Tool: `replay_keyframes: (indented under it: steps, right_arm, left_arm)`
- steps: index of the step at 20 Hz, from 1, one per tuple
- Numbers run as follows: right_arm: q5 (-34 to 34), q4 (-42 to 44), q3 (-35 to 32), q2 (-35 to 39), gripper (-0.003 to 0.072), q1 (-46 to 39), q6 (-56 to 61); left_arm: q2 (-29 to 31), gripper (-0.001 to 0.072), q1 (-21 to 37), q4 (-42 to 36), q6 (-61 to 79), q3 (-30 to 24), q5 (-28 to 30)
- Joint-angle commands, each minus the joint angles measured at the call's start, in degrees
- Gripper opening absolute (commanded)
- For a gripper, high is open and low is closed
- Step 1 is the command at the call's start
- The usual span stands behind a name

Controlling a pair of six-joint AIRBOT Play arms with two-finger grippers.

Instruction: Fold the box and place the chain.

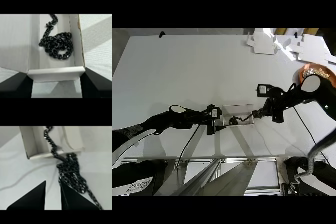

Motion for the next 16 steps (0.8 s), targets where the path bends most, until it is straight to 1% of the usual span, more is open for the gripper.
replay_keyframes:
  steps: [1, 4, 6, 11, 12, 13, 15, 16]
  right_arm:
    - [-5.1, 4.7, -3.3, -4.2, 0.0242, 0.8, -9.4]
    - [-9.9, 6.3, -3.3, -7.1, 0.0243, 2.2, -9.4]
    - [-12.0, 6.3, -3.3, -8.1, 0.0243, 2.2, -9.4]
    - [-12.5, 7.5, -3.3, -8.2, 0.0236, 2.2, -12.2]
    - [-12.6, 8.1, -3.3, -8.2, 0.0212, 2.2, -12.3]
    - [-12.6, 8.5, -3.3, -8.2, 0.0167, 2.2, -12.3]
    - [-12.6, 8.5, -3.3, -8.3, 0.0130, 2.2, -12.2]
    - [-12.5, 8.6, -3.3, -8.3, 0.0053, 2.2, -12.0]
  left_arm:
    - [0.0, 0.0029, 0.0, 0.0, 0.0, 0.0, 0.0]
    - [0.0, 0.0029, 0.0, 0.0, 0.0, 0.0, 0.0]
    - [0.0, 0.0029, 0.0, 0.0, 0.0, 0.0, 0.0]
    - [0.0, 0.0029, 0.0, 0.0, 0.0, 0.0, 0.0]
    - [0.0, 0.0029, 0.0, 0.0, 0.0, 0.0, 0.0]
    - [0.0, 0.0029, 0.0, 0.0, 0.0, 0.0, 0.0]
    - [0.0, 0.0029, 0.0, 0.0, 0.0, 0.0, 0.0]
    - [0.0, 0.0029, 0.0, 0.0, 0.0, 0.0, 0.0]
